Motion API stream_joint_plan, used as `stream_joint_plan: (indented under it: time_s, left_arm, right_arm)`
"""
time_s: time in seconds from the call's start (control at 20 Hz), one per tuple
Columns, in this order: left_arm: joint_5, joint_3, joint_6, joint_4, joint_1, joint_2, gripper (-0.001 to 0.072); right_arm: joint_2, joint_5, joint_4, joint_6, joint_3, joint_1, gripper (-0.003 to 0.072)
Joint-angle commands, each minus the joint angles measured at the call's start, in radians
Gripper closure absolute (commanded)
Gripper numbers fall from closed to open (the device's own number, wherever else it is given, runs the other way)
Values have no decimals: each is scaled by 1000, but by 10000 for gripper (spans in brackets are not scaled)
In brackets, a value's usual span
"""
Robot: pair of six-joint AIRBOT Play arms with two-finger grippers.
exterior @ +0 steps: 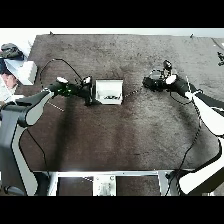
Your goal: Fold the box and place the chain.
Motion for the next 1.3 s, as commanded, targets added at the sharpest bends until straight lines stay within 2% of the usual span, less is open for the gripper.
stream_joint_plan:
  time_s: [0.0, 0.15, 0.2, 0.25, 0.4, 0.5, 0.9, 1.25]
  left_arm:
    - [0, 0, 0, 0, 0, 0, 239]
    - [0, 0, 0, 0, 0, 0, 239]
    - [0, 0, 0, 0, 0, 0, 239]
    - [0, 0, 0, 0, 0, 0, 239]
    - [0, 0, 0, 0, 0, 0, 240]
    - [0, 0, 0, 0, 0, 0, 239]
    - [0, 0, 0, 0, 0, 0, 239]
    - [0, 0, 0, 0, 0, 0, 240]
  right_arm:
    - [-22, 13, 3, 29, 23, 1, 405]
    - [-42, 19, 5, 44, 24, 1, 422]
    - [-51, 25, 4, 44, 24, 1, 563]
    - [-58, 27, 5, 44, 24, 1, 648]
    - [-44, 34, 5, 44, 24, 2, 657]
    - [0, 80, 4, 42, 24, 3, 657]
    - [338, 221, -8, -86, 24, 80, 656]
    - [543, 229, -7, -146, 24, 233, 656]
